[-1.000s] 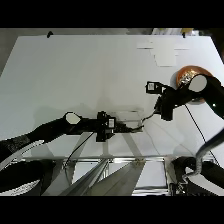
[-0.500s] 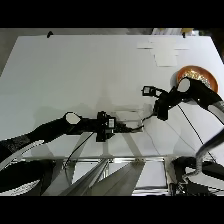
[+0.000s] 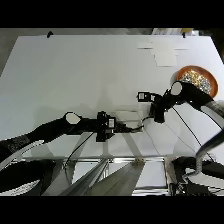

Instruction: Fold the box and place the chain.

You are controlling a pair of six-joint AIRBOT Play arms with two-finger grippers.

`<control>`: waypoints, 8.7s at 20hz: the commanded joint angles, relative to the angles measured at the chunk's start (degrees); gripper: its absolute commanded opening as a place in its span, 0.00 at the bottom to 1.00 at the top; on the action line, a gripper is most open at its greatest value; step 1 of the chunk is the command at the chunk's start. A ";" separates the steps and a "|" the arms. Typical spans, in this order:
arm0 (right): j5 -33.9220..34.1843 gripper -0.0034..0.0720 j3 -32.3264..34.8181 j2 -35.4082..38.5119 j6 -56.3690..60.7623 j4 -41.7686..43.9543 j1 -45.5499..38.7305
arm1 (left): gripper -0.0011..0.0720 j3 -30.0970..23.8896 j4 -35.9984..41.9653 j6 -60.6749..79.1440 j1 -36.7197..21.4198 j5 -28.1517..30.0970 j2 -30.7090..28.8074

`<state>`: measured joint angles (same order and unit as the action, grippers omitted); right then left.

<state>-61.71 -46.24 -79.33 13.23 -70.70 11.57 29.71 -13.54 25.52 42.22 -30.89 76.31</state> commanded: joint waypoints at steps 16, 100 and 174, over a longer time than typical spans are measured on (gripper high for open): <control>-5.99 0.06 2.16 18.71 3.02 1.07 0.15 | 0.22 0.00 -0.02 0.00 0.02 0.00 -0.02; -2.97 0.39 -4.55 12.28 7.58 9.64 23.47 | 0.22 0.00 0.00 0.00 0.02 0.02 -0.02; 2.93 0.07 4.35 10.73 9.01 13.94 22.47 | 0.22 0.00 0.00 0.00 0.02 0.02 -0.02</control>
<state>-59.53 -42.19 -68.55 22.24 -56.77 34.04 29.71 -13.52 25.50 42.22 -30.89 76.31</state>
